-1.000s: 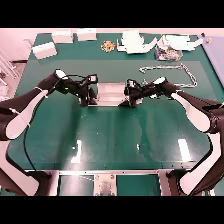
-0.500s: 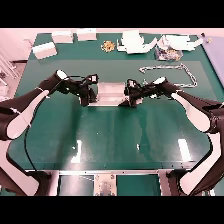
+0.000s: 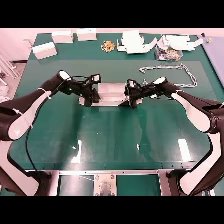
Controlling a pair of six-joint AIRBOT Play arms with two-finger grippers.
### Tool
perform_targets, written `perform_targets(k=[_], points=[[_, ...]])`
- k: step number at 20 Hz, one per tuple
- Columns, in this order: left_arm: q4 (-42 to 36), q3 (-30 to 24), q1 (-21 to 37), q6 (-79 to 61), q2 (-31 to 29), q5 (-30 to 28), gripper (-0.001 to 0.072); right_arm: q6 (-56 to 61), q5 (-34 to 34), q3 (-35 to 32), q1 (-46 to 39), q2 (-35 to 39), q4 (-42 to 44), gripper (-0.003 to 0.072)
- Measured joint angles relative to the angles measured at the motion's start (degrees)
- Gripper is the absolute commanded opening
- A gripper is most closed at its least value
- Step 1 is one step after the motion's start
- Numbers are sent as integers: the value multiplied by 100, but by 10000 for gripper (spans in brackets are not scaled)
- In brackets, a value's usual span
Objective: Fold the box and place the chain.
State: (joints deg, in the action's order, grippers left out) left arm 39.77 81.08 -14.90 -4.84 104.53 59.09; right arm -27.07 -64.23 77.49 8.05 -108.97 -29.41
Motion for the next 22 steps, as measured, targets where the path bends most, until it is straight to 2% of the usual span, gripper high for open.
perform_targets(k=[1, 2, 5, 6, 7, 8, 15, 16, 17, 18, 19, 22], points=[[-35, 0, -13, -2, 7, -20, 232, 0, 0, 0, -2, 0, 0, 575], [-63, 0, -26, -9, 20, -22, 366, 0, 0, 0, 0, 0, 0, 575], [-170, -2, -42, -11, 103, -28, 386, 0, 0, 0, -2, 0, -4, 575], [-199, -4, -46, -11, 118, -26, 414, 0, 0, 0, -4, 0, -7, 575], [-234, -9, -46, -13, 138, -28, 557, 0, 0, 0, -4, 0, -7, 575], [-247, -11, -48, -13, 149, -44, 635, -2, -2, 0, -4, 0, -9, 575], [-291, -13, -50, 28, 173, -101, 631, 0, 0, 0, -4, 0, -7, 575], [-293, -13, -48, 28, 175, -109, 487, 2, 2, 0, -4, 0, -2, 575], [-297, -13, -42, 46, 173, -136, 219, 11, 9, 0, -4, 0, 4, 575], [-258, -15, -35, 20, 177, -162, 52, 7, 70, 0, -2, 0, 42, 575], [-170, -15, -11, -42, 175, -146, 20, 7, 42, 0, 0, 0, 42, 575], [22, -15, 160, -151, 153, -142, 20, 7, 37, 0, 0, 0, 26, 575]])
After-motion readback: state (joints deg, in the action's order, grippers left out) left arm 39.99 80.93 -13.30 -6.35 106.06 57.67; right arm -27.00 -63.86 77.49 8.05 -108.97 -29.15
